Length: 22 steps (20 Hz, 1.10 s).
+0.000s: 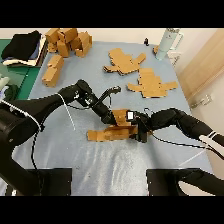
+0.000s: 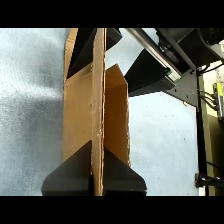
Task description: Fold the box.
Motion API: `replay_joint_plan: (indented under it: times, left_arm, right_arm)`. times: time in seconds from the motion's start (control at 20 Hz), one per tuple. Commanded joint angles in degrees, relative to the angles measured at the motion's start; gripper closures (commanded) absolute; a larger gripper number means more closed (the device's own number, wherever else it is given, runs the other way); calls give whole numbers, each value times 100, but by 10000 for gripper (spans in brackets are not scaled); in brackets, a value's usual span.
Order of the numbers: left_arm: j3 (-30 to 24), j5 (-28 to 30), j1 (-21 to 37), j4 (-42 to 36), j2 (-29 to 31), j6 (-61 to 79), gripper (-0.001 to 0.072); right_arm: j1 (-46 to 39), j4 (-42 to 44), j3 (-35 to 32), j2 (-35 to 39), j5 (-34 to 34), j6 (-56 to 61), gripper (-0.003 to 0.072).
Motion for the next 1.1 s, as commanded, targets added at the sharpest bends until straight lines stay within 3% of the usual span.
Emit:
replay_joint_plan:
  times: [0.0,0.7,0.95,1.0,1.05]
  left_arm:
    - [4,0,0,2,4,0,694]
    - [4,2,2,2,4,2,694]
    - [4,2,2,2,4,0,694]
    - [4,2,2,2,2,2,694]
    - [4,2,2,2,2,0,694]
  right_arm:
    - [-15,105,4,-42,44,-2,-32]
    - [481,66,-122,-122,-33,31,-19]
    - [470,4,-122,-127,350,31,-17]
    - [448,9,-122,-127,417,31,-3]
    - [428,11,-122,-127,448,33,63]
